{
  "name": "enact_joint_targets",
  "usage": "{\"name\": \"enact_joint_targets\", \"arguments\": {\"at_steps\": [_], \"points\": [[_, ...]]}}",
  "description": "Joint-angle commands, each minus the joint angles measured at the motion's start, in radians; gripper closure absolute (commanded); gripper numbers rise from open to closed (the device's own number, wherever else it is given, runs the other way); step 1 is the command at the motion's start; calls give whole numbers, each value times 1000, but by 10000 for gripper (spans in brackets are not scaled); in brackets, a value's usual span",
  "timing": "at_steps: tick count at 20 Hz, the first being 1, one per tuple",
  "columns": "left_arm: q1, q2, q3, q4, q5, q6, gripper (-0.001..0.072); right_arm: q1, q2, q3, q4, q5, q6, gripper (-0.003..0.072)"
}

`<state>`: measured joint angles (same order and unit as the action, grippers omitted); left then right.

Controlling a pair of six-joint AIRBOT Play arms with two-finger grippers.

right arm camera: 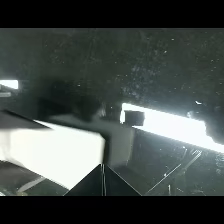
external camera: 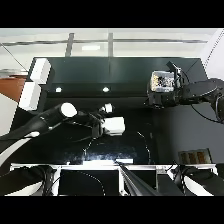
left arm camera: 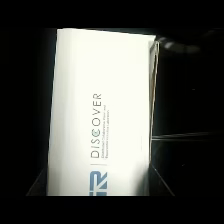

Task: Fold the box and place the chain.

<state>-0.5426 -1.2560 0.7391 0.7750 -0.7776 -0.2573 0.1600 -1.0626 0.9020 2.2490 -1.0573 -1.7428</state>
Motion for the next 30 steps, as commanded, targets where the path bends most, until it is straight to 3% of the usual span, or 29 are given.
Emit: {"name": "enact_joint_targets", "arguments": {"at_steps": [1, 6, 10, 13, 16, 18, 21, 26, 30], "points": [[149, 127, 9, 195, -149, -308, 436, -4, 1, 0, 0, -2, -1, 663], [538, 333, -41, 457, -391, -560, 437, 0, 1, 0, 1, 3, -51, 664], [960, 466, -141, 477, -529, -562, 437, 0, 1, 0, 1, 6, -95, 664], [1271, 516, -151, 474, -544, -557, 437, 0, 0, 0, 0, 12, -124, 664], [1491, 508, -154, 455, -451, -540, 436, 0, 0, 0, 1, 52, -124, 664], [1559, 489, -154, 434, -340, -469, 437, 0, 0, 0, 1, 70, -123, 664], [1578, 418, -154, 346, -209, -323, 436, 0, 0, 0, 2, 72, -108, 664], [1535, 245, -154, 98, -150, -12, 436, 0, 0, 0, 2, 86, -48, 663], [1474, 165, -153, 97, -84, 45, 436, 0, 0, 0, 2, 84, -21, 663]]}}
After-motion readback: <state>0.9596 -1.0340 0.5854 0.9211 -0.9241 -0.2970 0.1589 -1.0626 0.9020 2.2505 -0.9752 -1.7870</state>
